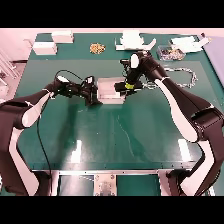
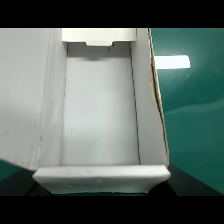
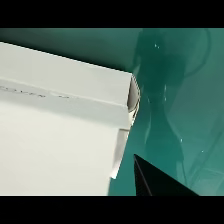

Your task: Fold the box and place the chain.

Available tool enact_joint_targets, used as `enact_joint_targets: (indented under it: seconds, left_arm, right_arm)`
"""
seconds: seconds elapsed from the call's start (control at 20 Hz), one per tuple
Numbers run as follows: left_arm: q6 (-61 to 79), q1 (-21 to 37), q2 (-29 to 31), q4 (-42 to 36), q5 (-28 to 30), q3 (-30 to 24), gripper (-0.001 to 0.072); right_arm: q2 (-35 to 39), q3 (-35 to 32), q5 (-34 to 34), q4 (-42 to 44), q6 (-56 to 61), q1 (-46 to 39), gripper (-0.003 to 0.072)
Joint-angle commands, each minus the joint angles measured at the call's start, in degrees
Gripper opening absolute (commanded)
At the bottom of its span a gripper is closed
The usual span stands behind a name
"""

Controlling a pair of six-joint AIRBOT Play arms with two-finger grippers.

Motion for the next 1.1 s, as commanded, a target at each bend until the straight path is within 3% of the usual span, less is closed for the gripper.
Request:
enact_joint_targets:
  seconds: [0.0, 0.55, 0.6, 0.95, 1.05]
  left_arm:
    - [0.15, 0.0, -0.02, 0.13, -0.31, 0.04, 0.0418]
    - [0.15, 0.0, -0.02, 0.13, -0.33, 0.04, 0.0418]
    - [0.17, 0.0, -0.02, 0.13, -0.33, 0.04, 0.0418]
    - [0.15, 0.0, -0.02, 0.13, -0.33, 0.04, 0.0418]
    - [0.15, 0.0, -0.02, 0.13, -0.33, 0.04, 0.0418]
  right_arm:
    - [-0.22, 0.5, -1.88, -1.01, -0.09, 0.0, 0.0378]
    - [-5.07, 0.5, -3.06, 1.36, -0.5, 0.11, 0.0364]
    - [-5.09, 0.5, -3.76, 1.36, -0.5, 0.11, 0.0293]
    - [-5.92, 0.5, -4.61, 1.36, -1.11, 0.24, 0.0278]
    - [-6.03, 0.55, -4.61, 1.38, -1.11, 0.61, 0.0206]
